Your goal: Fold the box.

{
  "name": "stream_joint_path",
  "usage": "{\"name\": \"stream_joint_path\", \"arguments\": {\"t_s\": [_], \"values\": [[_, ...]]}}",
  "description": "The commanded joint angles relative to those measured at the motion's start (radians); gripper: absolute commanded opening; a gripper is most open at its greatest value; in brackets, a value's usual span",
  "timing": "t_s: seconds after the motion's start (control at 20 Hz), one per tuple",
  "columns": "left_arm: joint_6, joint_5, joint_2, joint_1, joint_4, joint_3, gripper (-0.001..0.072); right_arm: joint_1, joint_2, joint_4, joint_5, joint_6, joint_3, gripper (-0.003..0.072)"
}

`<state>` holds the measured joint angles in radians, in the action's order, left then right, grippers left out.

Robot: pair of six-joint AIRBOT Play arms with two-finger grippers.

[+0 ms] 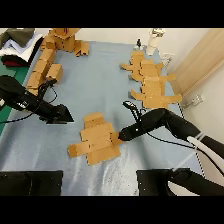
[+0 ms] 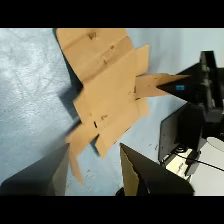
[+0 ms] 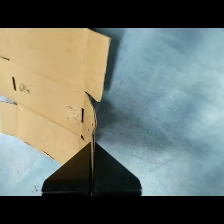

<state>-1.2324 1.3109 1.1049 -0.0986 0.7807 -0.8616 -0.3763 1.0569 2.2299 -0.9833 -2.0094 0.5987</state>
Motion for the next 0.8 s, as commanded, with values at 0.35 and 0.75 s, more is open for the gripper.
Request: {"name": "stream_joint_path", "arguments": {"t_s": [0.35,0.75], "values": [[0.106,-0.058,0.205,0.03,-0.087,0.051,0.0472,-0.125,-0.183,0.003,0.182,-0.03,-0.164,0.0003],[0.33,-0.07,0.377,0.023,-0.39,0.097,0.0471,-0.126,-0.183,0.003,0.187,-0.03,-0.164,0.0002]]}}
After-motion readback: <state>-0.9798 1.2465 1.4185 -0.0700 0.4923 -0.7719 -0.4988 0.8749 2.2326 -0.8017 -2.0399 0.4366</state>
